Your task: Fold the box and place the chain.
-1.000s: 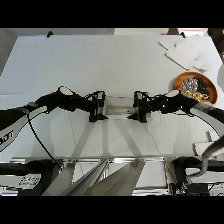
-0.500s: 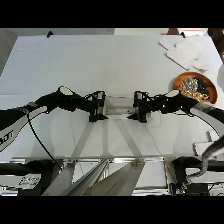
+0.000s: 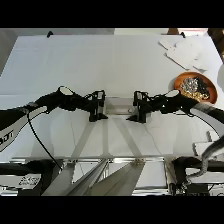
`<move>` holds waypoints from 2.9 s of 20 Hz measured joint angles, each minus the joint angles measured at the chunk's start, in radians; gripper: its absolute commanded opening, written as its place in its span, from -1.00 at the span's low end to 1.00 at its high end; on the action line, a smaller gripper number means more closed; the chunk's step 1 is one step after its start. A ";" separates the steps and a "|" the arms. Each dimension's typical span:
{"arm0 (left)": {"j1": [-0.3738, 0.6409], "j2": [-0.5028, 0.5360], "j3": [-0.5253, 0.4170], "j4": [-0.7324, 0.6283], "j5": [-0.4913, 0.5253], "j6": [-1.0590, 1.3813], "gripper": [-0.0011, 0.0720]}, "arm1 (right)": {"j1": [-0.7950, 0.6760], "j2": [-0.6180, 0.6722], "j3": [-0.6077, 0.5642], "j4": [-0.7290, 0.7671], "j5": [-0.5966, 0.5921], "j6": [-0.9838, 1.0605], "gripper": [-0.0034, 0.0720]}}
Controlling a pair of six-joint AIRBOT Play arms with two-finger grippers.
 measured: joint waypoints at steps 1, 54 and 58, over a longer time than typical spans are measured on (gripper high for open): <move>0.000 0.000 0.000 0.000 0.000 0.000 -0.17 | 0.000 0.006 0.000 0.000 -0.003 0.002 0.94; 0.000 0.000 0.000 0.001 -0.006 0.000 -0.17 | 0.089 0.506 -0.001 -0.462 -0.230 0.809 -0.88; 0.000 0.000 0.000 0.001 -0.006 0.000 -0.17 | 0.089 0.484 -0.001 -0.637 -0.171 0.869 -0.25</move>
